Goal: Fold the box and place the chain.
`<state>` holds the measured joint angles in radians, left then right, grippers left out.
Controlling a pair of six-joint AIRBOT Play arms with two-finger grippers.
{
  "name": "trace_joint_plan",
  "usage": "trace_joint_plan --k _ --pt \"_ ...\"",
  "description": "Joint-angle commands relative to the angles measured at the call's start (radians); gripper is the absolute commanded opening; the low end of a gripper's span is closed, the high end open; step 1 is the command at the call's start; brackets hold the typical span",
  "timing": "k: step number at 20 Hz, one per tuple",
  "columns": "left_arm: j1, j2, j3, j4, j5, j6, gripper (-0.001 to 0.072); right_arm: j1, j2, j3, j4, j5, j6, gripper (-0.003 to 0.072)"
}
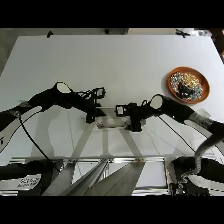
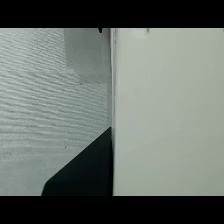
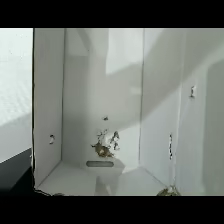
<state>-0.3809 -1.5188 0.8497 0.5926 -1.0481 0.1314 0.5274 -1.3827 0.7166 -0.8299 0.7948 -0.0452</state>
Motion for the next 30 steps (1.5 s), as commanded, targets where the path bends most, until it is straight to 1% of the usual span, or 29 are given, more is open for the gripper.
trace_joint_plan --k 1,2,8,9,10,30 --pt "0.000 0.000 0.001 0.000 0.003 -0.001 0.0011 0.007 0.000 -0.010 0.000 -0.030 -0.012 0.0620" --pt "0.000 0.000 0.000 0.000 0.003 -0.001 0.0011 0.007 0.000 -0.010 0.000 -0.029 -0.012 0.0607" --pt "0.000 0.000 0.000 0.000 0.003 -0.001 0.0011 0.008 0.000 -0.019 -0.002 -0.034 -0.013 0.0601" --pt "0.000 0.000 0.000 0.000 0.003 -0.001 0.0011 0.008 0.000 -0.024 -0.002 -0.037 -0.013 0.0570" --pt "0.000 0.000 0.000 0.000 0.003 -0.001 0.0011 0.008 0.000 -0.026 -0.002 -0.037 -0.013 0.0555" --pt "0.000 0.000 0.000 0.000 0.003 -0.001 0.0011 0.008 0.001 -0.026 -0.001 -0.019 0.014 0.0549"
